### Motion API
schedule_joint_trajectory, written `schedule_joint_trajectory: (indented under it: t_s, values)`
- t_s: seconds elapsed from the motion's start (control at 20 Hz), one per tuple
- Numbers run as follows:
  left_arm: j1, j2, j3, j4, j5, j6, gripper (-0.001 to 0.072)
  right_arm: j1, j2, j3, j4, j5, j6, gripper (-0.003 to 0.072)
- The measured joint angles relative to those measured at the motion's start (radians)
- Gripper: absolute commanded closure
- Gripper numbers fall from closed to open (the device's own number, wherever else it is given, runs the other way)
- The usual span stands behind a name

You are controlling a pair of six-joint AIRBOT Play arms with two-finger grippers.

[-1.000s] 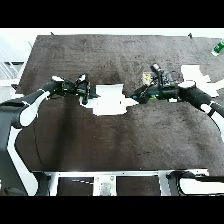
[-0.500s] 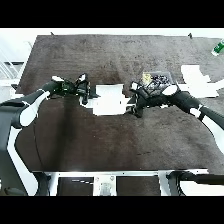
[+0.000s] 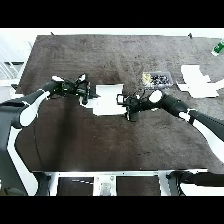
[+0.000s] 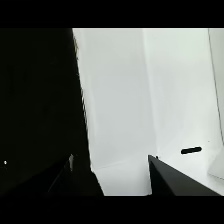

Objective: Fold the box and place the chain.

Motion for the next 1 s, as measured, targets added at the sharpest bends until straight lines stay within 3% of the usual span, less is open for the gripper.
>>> schedule_joint_trajectory:
  t_s: [0.1, 0.55, 1.0]
  values:
    - [0.0, 0.0, 0.0, 0.0, 0.0, 0.0, 0.0689, 0.013, -0.018, 0.0, -0.014, -0.026, 0.0, 0.0084]
    - [0.001, 0.0, 0.0, -0.001, 0.003, 0.0, 0.0688, 0.029, -0.037, -0.001, -0.025, -0.168, 0.05, 0.0084]
    - [0.001, 0.0, 0.0, 0.0, -0.002, 0.0, 0.0689, 0.008, 0.002, 0.031, 0.067, -0.204, 0.075, 0.0084]
